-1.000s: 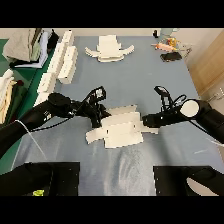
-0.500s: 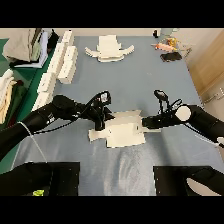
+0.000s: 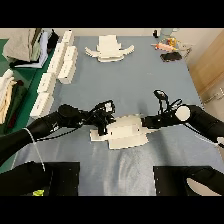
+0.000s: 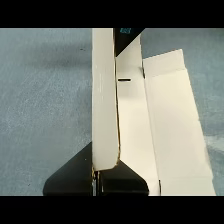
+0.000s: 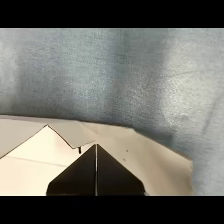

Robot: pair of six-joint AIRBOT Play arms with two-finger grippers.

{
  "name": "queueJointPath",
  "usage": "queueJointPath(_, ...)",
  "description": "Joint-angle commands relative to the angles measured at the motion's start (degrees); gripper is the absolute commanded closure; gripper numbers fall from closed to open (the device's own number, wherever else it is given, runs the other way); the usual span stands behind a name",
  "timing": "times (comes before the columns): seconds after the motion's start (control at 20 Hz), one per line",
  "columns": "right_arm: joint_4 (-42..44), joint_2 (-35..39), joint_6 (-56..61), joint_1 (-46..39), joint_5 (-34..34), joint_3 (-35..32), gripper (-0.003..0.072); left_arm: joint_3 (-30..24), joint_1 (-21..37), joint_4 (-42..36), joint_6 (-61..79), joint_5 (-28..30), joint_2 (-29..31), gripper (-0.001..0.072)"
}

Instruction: Fold the box.

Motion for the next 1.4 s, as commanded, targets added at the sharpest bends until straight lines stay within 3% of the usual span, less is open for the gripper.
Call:
queueJointPath(0.0,0.1,0.0,0.0,0.0,0.0,0.0,0.0683,-1.0,-1.5,-2.3,2.5,2.5,0.0,0.07)
queueJointPath(0.5,-1.8,0.0,1.2,0.0,-2.8,0.0,0.0683,-1.9,-1.5,-2.3,7.9,0.0,3.4,0.07)
queueJointPath(0.85,-16.5,0.2,18.6,0.0,-7.5,2.9,0.0683,-3.4,-2.3,-2.3,13.0,0.8,5.3,0.0702)
queueJointPath(1.35,-17.9,0.2,18.6,0.0,-8.0,6.3,0.0683,-6.4,-2.9,-4.3,15.0,4.2,5.3,0.0703)
